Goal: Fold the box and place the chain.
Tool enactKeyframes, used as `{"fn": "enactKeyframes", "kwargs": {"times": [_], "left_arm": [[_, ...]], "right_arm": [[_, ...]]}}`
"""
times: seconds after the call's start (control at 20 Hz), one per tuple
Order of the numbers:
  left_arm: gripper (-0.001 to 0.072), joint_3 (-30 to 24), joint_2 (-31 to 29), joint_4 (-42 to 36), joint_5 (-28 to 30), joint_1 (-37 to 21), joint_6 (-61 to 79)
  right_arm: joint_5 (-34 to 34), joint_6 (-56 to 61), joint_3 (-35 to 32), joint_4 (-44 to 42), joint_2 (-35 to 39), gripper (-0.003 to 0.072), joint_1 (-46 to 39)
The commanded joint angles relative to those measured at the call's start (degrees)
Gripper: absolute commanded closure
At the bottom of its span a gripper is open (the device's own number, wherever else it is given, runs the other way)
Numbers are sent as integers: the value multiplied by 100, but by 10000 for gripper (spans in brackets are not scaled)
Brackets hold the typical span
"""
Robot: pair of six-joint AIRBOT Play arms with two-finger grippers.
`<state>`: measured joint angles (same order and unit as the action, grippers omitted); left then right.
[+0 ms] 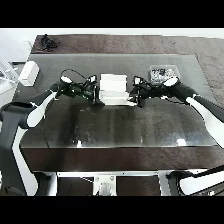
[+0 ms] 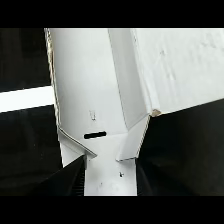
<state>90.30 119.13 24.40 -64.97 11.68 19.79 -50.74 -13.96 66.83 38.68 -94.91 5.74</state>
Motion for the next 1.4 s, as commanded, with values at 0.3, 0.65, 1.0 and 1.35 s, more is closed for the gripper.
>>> {"fn": "enactKeyframes", "kwargs": {"times": [0.3,0.65,1.0,1.35], "left_arm": [[339,0,0,2,2,2,-4],[339,0,0,2,2,2,-4],[339,0,0,4,2,2,-7],[339,0,0,4,2,2,-37]], "right_arm": [[44,-693,20,-984,-254,496,258],[63,-1058,20,-1510,-472,484,278],[-74,-1263,20,-1567,-483,249,275],[-136,-1399,17,-1554,-483,4,275]]}}
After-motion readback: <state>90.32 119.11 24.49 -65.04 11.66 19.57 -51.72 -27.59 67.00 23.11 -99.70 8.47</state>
